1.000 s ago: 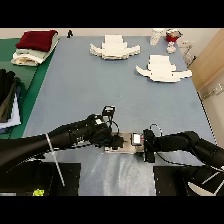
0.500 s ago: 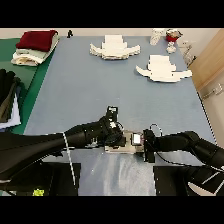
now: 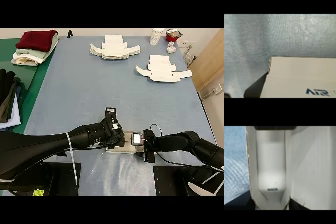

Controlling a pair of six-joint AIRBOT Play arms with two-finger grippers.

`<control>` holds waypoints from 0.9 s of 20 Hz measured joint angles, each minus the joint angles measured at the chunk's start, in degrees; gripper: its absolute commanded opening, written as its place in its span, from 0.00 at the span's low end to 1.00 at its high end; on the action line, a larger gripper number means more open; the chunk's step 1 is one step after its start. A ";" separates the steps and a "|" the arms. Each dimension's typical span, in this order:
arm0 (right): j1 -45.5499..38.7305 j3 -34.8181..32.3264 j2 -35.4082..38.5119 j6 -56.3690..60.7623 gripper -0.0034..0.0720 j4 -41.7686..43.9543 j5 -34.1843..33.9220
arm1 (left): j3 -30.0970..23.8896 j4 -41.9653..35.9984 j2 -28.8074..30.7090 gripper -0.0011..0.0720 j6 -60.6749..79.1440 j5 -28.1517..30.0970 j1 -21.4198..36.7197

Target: Fold the box.

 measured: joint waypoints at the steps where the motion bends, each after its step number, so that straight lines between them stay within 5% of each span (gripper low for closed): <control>1: 0.00 0.00 0.00 0.00 0.65 0.00 0.00 | 0.00 0.00 0.00 0.04 -0.15 -0.17 0.00; 2: 0.00 0.00 0.00 0.00 0.65 0.00 0.00 | 0.00 -0.13 0.00 0.11 -0.15 -0.26 0.00; 3: 0.00 0.00 0.02 -0.11 0.65 -0.07 0.00 | -0.02 -0.31 -0.02 0.43 -0.13 -0.42 -0.02; 4: 0.00 0.00 0.00 -0.11 0.65 -0.07 0.00 | -0.07 -0.87 -0.13 0.52 -0.15 -0.94 -0.02; 14: 0.00 0.00 0.00 -0.04 0.65 -0.04 0.00 | 0.50 -1.60 0.87 0.53 -1.01 -1.44 -0.07; 18: 0.00 0.00 0.00 -0.04 0.65 -0.04 0.00 | 2.93 -1.60 5.25 0.53 -0.28 -7.58 -0.07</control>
